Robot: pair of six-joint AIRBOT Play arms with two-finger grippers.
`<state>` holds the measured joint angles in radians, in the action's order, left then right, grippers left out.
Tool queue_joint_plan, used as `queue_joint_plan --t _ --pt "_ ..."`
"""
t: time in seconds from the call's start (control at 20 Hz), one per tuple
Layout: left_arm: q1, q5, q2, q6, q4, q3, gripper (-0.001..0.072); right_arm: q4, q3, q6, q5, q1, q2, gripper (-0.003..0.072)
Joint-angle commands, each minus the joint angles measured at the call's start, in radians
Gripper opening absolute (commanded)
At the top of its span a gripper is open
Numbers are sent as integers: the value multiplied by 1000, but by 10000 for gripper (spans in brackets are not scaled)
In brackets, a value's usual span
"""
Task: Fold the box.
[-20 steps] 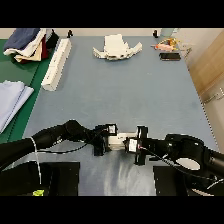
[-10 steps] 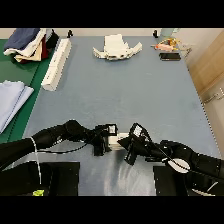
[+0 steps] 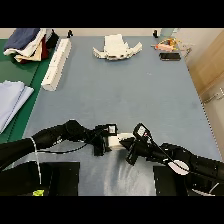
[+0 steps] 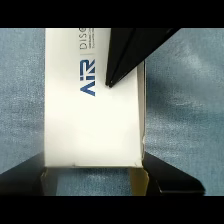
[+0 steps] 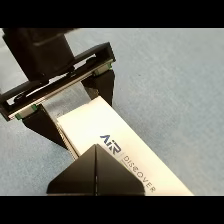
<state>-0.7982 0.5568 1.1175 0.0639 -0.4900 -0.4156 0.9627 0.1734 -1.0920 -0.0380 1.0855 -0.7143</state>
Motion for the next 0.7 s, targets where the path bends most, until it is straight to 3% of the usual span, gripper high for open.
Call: queue_joint_plan --t 0.0,0.65 --pt "0 0 -1 0 0 -1 473 -29 -7 -1 -6 2 -24 3" --pt "0 0 -1 0 0 -1 473 -62 -4 1 24 61 -42 3"
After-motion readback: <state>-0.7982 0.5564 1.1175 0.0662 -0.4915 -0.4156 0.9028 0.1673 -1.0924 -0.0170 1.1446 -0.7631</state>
